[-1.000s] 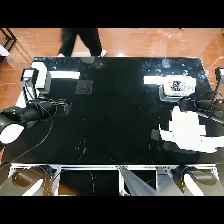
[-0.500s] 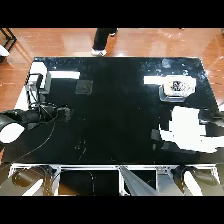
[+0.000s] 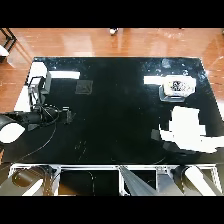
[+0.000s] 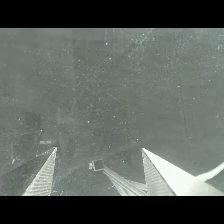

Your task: Fold the box and place the chain.

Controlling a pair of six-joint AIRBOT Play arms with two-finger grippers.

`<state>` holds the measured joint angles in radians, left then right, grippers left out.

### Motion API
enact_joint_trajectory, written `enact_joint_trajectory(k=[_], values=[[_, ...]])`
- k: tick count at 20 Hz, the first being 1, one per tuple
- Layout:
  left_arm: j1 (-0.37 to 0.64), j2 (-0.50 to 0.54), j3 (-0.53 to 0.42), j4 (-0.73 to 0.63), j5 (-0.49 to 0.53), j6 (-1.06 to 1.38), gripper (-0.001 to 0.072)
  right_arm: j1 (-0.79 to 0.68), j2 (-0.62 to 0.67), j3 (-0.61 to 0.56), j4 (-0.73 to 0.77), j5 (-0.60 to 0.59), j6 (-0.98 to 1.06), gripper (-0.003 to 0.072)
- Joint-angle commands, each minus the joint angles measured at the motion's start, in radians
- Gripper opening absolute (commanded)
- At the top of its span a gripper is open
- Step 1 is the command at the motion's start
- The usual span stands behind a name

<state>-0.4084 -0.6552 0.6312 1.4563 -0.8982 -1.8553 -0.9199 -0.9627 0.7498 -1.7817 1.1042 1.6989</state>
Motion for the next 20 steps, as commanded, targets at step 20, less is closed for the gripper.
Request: enact_joint_trajectory(k=[20], values=[[0.0, 0.0, 0.0, -0.004, 0.007, -0.012, 0.062, -0.388, -0.632, 0.373, 0.708, 0.55, -0.585, 0.0708]])
